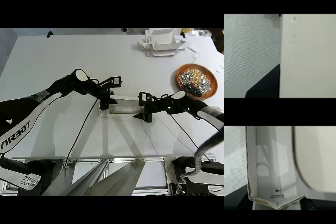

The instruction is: Fold the box and place the chain.

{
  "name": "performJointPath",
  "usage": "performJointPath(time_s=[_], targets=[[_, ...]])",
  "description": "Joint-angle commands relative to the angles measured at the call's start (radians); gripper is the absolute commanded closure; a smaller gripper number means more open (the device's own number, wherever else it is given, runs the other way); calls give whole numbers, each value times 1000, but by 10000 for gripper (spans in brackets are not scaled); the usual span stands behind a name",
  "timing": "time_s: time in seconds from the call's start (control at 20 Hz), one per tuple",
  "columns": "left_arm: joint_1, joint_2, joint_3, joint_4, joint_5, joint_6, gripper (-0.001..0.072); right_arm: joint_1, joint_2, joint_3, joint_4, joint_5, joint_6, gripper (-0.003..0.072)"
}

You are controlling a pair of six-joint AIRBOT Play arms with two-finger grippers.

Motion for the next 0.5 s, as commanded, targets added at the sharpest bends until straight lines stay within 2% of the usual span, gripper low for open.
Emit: performJointPath(time_s=[0.0,0.1,0.15,0.2,0.25,0.45], targets=[[0,0,0,0,-2,-6,700,0,0,-1,0,1,0,280],[0,5,0,0,-7,-7,680,1,0,-1,0,1,0,280],[1,12,0,1,-18,-8,553,1,0,-1,0,1,0,280],[3,23,0,3,-41,-8,356,1,0,-1,0,1,0,280],[3,35,0,5,-48,-17,250,1,0,-1,0,1,0,280],[3,112,0,140,-69,-150,196,1,0,-1,0,1,0,280]])
